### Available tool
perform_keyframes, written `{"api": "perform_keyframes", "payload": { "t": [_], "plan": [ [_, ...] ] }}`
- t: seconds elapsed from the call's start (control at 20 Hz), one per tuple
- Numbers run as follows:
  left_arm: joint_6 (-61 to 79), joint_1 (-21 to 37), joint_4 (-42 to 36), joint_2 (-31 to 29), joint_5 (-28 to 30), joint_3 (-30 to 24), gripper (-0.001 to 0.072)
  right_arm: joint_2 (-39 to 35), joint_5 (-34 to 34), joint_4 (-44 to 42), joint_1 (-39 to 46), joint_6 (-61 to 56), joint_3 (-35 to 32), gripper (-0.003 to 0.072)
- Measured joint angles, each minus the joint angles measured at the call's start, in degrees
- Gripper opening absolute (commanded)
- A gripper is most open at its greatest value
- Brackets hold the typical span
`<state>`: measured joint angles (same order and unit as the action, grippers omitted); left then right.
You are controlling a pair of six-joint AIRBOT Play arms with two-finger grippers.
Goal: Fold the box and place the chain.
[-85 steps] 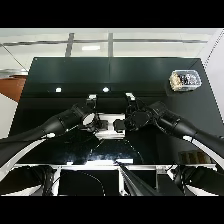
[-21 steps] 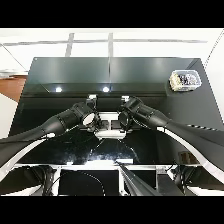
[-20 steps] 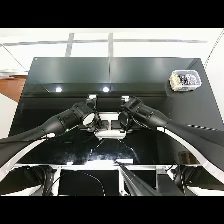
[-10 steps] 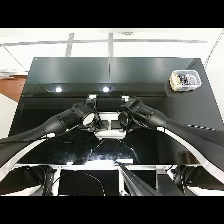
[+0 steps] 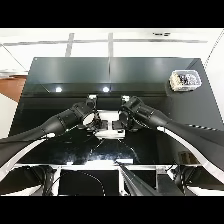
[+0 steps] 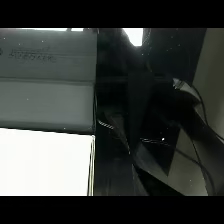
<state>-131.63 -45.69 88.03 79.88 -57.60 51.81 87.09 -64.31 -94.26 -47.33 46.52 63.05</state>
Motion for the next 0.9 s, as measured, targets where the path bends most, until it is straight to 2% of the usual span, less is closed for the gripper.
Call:
{"api": "perform_keyframes", "payload": {
  "t": [0.1, 0.6, 0.65, 0.9],
  "plan": [
    [-0.1, 0.0, 0.0, 0.0, 0.0, 0.0, 0.0032, 0.0, 0.9, -1.1, -0.1, 0.3, 0.7, 0.0481],
    [-0.1, 0.0, 0.0, 0.0, -0.1, 0.0, 0.0032, 0.0, -2.8, 2.2, -0.1, 1.1, 3.3, 0.0464],
    [-0.1, 0.0, 0.0, 0.0, -0.1, 0.0, 0.0032, 0.2, -2.8, 2.4, -0.1, 1.1, 3.3, 0.0319],
    [-0.1, 0.0, 0.0, 0.0, -0.3, 0.0, 0.0032, 0.8, -2.6, 3.6, -0.9, 1.1, 3.4, 0.0307]
  ]
}}
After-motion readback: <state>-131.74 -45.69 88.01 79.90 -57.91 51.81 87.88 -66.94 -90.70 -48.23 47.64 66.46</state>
